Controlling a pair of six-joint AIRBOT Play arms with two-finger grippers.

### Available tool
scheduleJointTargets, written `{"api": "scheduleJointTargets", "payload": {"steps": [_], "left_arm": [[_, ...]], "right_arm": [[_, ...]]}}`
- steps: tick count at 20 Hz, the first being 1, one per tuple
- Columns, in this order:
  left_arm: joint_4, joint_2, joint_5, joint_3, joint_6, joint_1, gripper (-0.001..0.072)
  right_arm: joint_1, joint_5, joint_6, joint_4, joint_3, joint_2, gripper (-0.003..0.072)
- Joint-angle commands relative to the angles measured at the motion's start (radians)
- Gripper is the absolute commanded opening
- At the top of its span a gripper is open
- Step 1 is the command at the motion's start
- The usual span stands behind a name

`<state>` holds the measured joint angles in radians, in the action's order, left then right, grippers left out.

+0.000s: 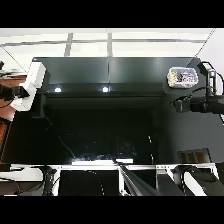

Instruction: Fold the box and place the chain.

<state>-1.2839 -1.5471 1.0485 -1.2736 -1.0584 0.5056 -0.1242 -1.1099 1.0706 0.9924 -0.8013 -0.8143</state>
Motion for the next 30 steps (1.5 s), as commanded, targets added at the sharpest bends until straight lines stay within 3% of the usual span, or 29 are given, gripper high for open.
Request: {"api": "scheduleJointTargets", "payload": {"steps": [1,2,3,6,8,10,11,12,13,14,15,17,21,24,27,30], "left_arm": [[0.017,-0.085,-0.058,-0.064,0.023,-0.030,0.0428],[0.017,-0.096,-0.067,-0.076,0.023,-0.045,0.0601],[0.015,-0.101,-0.076,-0.087,0.023,-0.060,0.0712],[-0.051,-0.101,-0.024,-0.198,-0.021,-0.098,0.0712],[-0.069,-0.101,0.084,-0.348,-0.106,-0.114,0.0709],[-0.059,-0.101,0.196,-0.514,-0.259,-0.126,0.0694],[-0.045,-0.101,0.256,-0.583,-0.359,-0.131,0.0542],[-0.030,-0.100,0.330,-0.635,-0.420,-0.139,0.0170],[-0.006,-0.092,0.383,-0.649,-0.448,-0.150,0.0027],[0.023,-0.076,0.422,-0.638,-0.453,-0.169,0.0027],[0.024,-0.049,0.432,-0.603,-0.450,-0.200,0.0027],[0.000,0.065,0.344,-0.430,-0.427,-0.296,0.0027],[-0.118,0.446,-0.016,0.109,-0.408,-0.489,0.0027],[-0.113,0.680,-0.169,0.432,-0.413,-0.520,0.0028],[-0.115,0.798,-0.211,0.597,-0.415,-0.516,0.0029],[-0.111,0.817,-0.171,0.649,-0.415,-0.517,0.0029]], "right_arm": [[0.000,0.027,0.019,0.000,-0.001,-0.001,0.0020],[0.000,0.027,0.026,0.000,-0.001,-0.001,0.0020],[0.000,0.027,0.026,0.000,-0.001,-0.001,0.0020],[0.001,0.027,0.034,-0.002,-0.001,-0.001,0.0020],[0.003,0.051,0.034,-0.024,0.002,-0.001,0.0020],[0.034,0.148,0.034,-0.053,0.017,-0.002,0.0020],[0.062,0.209,0.035,-0.062,0.021,-0.008,0.0020],[0.097,0.275,0.036,-0.061,0.023,-0.020,0.0020],[0.129,0.344,0.035,-0.057,0.029,-0.033,0.0020],[0.154,0.405,0.035,-0.057,0.042,-0.047,0.0020],[0.173,0.463,0.035,-0.052,0.062,-0.060,0.0020],[0.182,0.510,0.035,-0.035,0.103,-0.088,0.0020],[0.182,0.446,0.035,0.000,0.120,-0.095,0.0021],[0.182,0.447,0.035,0.000,0.120,-0.095,0.0021],[0.182,0.447,0.035,0.000,0.120,-0.095,0.0021],[0.182,0.447,0.035,0.000,0.120,-0.095,0.0021]]}}
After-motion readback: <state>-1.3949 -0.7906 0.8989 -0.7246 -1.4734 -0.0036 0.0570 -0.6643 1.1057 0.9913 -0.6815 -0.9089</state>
